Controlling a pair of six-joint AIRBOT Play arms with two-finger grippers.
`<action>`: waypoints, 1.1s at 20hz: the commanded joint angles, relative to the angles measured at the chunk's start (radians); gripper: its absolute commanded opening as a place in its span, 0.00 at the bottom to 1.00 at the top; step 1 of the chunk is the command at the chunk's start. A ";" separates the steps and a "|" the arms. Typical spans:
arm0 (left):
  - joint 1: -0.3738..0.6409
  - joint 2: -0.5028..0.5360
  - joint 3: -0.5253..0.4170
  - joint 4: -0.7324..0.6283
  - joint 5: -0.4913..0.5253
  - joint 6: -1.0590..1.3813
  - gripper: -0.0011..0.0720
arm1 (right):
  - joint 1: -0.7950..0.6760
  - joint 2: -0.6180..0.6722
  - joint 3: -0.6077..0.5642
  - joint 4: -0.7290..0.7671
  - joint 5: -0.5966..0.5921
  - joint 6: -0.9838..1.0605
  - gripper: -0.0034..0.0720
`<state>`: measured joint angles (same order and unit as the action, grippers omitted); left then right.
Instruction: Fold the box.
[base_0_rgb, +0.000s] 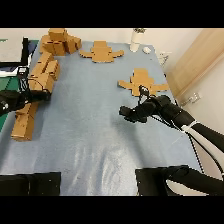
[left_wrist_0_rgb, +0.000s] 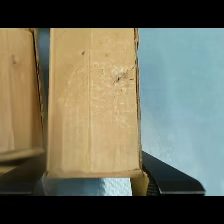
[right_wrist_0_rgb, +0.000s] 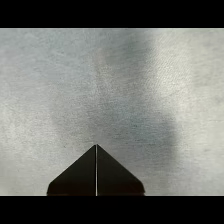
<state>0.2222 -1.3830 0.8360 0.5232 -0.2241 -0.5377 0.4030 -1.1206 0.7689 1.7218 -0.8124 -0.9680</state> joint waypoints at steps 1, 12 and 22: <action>0.002 -0.085 0.090 0.001 -0.013 -0.058 0.63 | 0.000 0.000 0.001 0.006 0.000 -0.002 0.05; 0.002 -0.240 0.245 0.014 -0.048 -0.065 0.63 | 0.000 0.005 0.056 0.005 0.001 -0.021 0.05; 0.002 -0.269 0.329 0.084 -0.077 -0.065 0.84 | 0.000 0.005 0.056 0.002 0.001 -0.021 0.05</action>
<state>0.2230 -1.6501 1.1530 0.5835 -0.3004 -0.6064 0.4030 -1.1160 0.8238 1.7233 -0.8116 -0.9882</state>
